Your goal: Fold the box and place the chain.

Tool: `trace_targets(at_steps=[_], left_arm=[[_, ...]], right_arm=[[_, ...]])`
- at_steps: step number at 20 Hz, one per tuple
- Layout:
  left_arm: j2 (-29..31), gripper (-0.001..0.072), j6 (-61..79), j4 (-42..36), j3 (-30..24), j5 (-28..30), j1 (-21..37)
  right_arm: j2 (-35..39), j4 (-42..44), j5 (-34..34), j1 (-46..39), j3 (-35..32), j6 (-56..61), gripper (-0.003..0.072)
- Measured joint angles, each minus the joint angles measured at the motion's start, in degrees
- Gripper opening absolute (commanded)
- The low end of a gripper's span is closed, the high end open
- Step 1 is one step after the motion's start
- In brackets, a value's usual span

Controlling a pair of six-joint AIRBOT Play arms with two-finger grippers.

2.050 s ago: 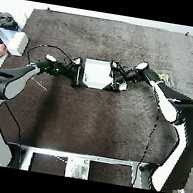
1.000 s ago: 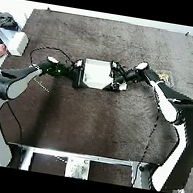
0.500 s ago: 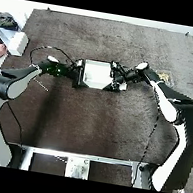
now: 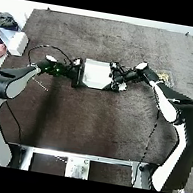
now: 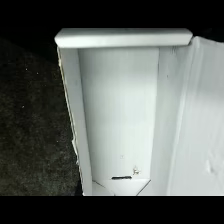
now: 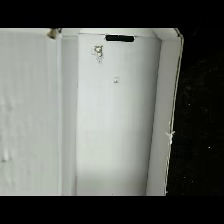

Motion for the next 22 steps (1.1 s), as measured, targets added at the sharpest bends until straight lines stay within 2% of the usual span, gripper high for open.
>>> trace_targets(at_steps=[5,6,7,22], left_arm=[[0.0,0.0657,0.2,0.1,0.0,-0.2,0.2],[0.0,0.0583,0.3,0.2,0.0,-0.2,0.2],[0.0,0.0475,0.2,0.3,0.0,-0.2,0.2],[-0.7,0.0473,0.1,2.0,-0.1,-0.1,0.2]], right_arm=[[0.0,0.0,-0.2,0.0,0.0,0.0,0.0431],[0.0,-0.1,-0.2,0.0,0.0,-0.1,0.0430],[0.0,-0.1,-0.3,0.0,0.0,-0.1,0.0431],[0.0,-0.2,-0.2,0.0,0.0,-0.1,0.0430]])
